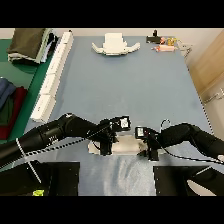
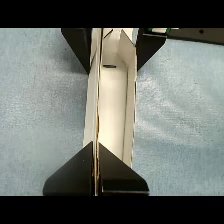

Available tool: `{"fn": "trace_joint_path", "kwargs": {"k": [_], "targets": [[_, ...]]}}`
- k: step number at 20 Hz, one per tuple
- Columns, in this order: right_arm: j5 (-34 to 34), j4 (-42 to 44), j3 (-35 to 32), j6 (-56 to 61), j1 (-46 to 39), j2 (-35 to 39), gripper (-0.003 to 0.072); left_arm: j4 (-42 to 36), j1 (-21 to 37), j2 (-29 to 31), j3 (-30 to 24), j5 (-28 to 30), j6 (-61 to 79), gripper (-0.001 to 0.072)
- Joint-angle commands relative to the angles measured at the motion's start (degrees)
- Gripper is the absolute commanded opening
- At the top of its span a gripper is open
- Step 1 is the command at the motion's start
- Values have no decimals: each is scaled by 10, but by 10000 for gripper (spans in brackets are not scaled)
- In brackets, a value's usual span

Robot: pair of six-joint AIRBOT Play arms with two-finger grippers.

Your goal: Fold the box.

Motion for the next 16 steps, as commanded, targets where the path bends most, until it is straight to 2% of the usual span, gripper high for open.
{"fn": "trace_joint_path", "kwargs": {"k": [1,16], "targets": [[0,-1,0,0,0,0,521,0,0,0,0,0,0,15],[0,-1,0,0,0,0,520,0,0,0,0,11,6,15]]}}
